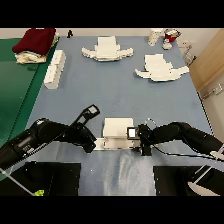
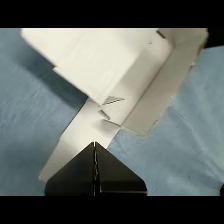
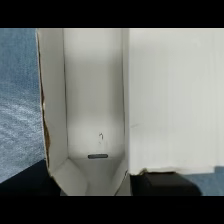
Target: Fold the box.
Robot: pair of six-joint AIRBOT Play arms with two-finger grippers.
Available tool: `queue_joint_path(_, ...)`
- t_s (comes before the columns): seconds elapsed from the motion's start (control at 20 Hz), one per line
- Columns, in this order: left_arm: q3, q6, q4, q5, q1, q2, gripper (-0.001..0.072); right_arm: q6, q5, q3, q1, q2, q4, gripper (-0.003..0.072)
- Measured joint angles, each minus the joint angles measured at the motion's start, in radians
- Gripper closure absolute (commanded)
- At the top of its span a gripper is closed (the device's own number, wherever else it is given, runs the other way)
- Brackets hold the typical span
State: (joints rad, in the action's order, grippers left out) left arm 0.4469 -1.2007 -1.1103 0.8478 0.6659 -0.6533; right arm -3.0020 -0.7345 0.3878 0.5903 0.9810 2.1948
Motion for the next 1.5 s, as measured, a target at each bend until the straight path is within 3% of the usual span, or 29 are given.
queue_joint_path(0.25, 0.006, -0.486, -0.317, 0.166, -0.009, 0.08, 0.0696, 0.0, 0.0, 0.0, 0.0, 0.0, 0.0, 0.0177)
queue_joint_path(0.45, -0.014, -0.618, -0.363, 0.221, -0.066, 0.053, 0.0697, 0.0, 0.0, 0.0, 0.0, 0.0, 0.0, 0.0177)
queue_joint_path(0.8, -0.082, -0.441, -0.034, 0.075, -0.1, -0.081, 0.0697, 0.0, 0.0, 0.0, 0.0, 0.0, 0.0, 0.0177)
queue_joint_path(1.1, -0.095, -0.267, 0.212, 0.005, -0.103, -0.116, 0.0698, 0.0, 0.0, 0.0, 0.0, 0.0, 0.0, 0.0177)
queue_joint_path(1.5, -0.064, -0.206, 0.312, -0.017, -0.105, -0.072, 0.0694, 0.0, 0.0, 0.0, 0.0, 0.0, 0.0, 0.0177)
